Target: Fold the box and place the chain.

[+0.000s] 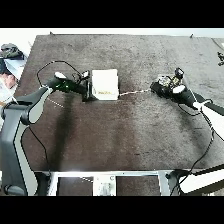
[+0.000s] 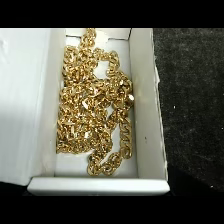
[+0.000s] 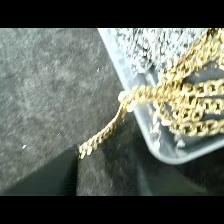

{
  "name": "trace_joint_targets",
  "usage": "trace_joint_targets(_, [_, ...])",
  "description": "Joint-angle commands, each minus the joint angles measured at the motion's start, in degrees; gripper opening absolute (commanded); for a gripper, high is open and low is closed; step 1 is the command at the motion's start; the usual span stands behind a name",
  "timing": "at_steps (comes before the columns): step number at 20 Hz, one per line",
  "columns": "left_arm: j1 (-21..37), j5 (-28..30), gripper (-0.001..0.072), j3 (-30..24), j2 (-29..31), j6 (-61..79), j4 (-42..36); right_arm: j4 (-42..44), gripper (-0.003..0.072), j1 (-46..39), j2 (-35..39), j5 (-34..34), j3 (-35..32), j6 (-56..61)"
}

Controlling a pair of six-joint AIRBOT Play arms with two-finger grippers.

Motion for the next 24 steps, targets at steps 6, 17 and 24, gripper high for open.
trace_joint_targets(6, [0.0, 0.0, 0.0344, 0.1, 0.0, 0.0, 0.0, 1.2, -0.0006, 3.8, -3.1, -1.8, 4.1, -0.8])
trace_joint_targets(17, [0.0, 0.0, 0.0344, 0.1, 0.0, 0.0, 0.0, 1.0, -0.0006, 23.8, 20.9, -3.0, 4.4, -4.7])
trace_joint_targets(24, [0.0, 0.0, 0.0344, 0.1, 0.0, 0.0, 0.0, 1.0, -0.0006, 33.0, 20.9, -7.5, 11.3, -6.4])
